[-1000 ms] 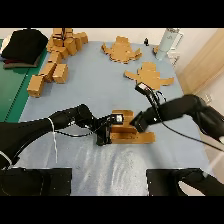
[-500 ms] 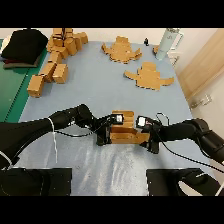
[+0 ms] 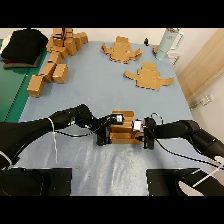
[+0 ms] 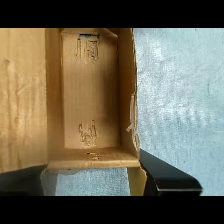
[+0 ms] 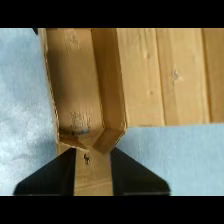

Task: Fold the box.

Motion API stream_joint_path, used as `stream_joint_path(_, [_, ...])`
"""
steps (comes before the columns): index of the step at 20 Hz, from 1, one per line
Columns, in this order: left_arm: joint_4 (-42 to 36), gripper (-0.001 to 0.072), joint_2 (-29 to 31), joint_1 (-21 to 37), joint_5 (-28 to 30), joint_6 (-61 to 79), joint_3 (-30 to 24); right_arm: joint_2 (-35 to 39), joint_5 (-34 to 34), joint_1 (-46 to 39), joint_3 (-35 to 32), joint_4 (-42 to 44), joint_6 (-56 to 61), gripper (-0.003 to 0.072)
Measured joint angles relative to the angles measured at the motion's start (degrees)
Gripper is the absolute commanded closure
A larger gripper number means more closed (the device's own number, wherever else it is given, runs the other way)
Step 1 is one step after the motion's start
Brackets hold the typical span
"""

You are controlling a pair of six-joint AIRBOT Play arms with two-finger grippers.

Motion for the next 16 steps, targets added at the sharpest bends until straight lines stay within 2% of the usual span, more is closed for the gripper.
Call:
stream_joint_path(8, [0.02,0.03,0.0,0.0,0.0,0.02,0.0,-0.76,4.74,3.89,-0.04,2.32,-1.03,0.0471])
stream_joint_path(9, [0.02,0.0301,0.0,0.0,0.0,0.0,0.0,-0.94,5.03,4.09,-0.04,2.8,-1.09,0.0439])
stream_joint_path(10, [0.02,0.03,0.0,0.0,0.0,0.0,0.0,-1.11,5.33,4.22,-0.04,3.3,-1.14,0.0308])
stream_joint_path(11, [0.02,0.03,0.0,0.0,0.0,0.0,0.0,-1.25,5.53,4.33,-0.07,3.74,-1.14,0.014])
stream_joint_path(12, [0.02,0.03,0.0,0.0,0.02,0.0,0.0,-1.33,5.66,4.46,-0.11,4.09,-1.14,0.0056])
stream_joint_path(13, [0.04,0.03,0.0,0.0,0.04,0.0,0.0,-1.38,5.68,4.46,-0.11,4.26,-1.14,0.0036])
stream_joint_path(16, [0.04,0.0301,0.0,0.0,0.07,0.0,0.0,-1.49,5.97,4.55,-0.11,4.57,-1.14,0.0037])
